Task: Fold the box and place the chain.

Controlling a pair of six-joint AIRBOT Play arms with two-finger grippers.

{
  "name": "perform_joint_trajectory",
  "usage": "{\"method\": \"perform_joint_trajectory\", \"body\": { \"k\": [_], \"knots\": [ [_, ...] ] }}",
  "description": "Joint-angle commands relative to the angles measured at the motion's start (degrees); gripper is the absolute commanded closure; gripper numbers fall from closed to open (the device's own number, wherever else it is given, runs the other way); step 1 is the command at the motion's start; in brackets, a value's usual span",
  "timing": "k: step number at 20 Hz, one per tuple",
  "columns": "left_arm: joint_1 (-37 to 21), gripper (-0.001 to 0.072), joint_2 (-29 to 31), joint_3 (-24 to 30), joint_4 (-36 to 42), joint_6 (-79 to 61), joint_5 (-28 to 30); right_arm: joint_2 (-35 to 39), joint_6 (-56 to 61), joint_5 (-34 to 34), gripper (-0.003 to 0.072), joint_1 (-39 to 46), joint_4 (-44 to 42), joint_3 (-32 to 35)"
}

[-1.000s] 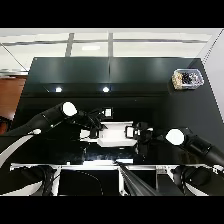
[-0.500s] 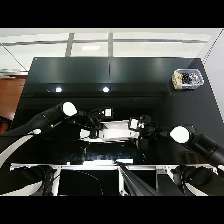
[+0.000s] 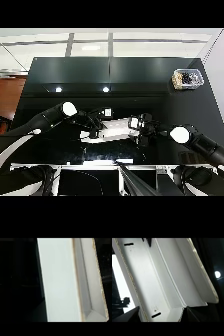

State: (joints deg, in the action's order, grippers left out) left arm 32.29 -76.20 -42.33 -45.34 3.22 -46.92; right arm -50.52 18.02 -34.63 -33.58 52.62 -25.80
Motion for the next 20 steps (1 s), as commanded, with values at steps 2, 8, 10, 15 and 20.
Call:
{"method": "perform_joint_trajectory", "body": {
  "k": [2,8,10,15,20],
  "knots": [
    [0.02,0.0682,0.04,0.00,-0.02,-0.04,-0.24,0.24,1.16,0.22,-0.0032,0.02,0.15,-0.07],
    [0.02,0.0682,0.04,0.00,-0.04,-0.04,-0.24,0.26,1.29,0.15,-0.0033,2.67,-0.11,-0.07],
    [0.02,0.0682,0.04,0.00,-0.02,-0.04,-0.24,0.22,0.87,-2.43,-0.0032,2.64,-2.19,-0.07],
    [0.02,0.0682,0.04,0.00,-0.02,-0.04,0.17,-1.95,-9.33,-4.66,-0.0032,2.64,-12.31,-0.07],
    [0.00,0.0682,0.04,0.00,-0.24,-0.07,0.46,-6.64,-14.75,-5.79,-0.0032,2.64,-14.36,-0.04]
  ]
}}
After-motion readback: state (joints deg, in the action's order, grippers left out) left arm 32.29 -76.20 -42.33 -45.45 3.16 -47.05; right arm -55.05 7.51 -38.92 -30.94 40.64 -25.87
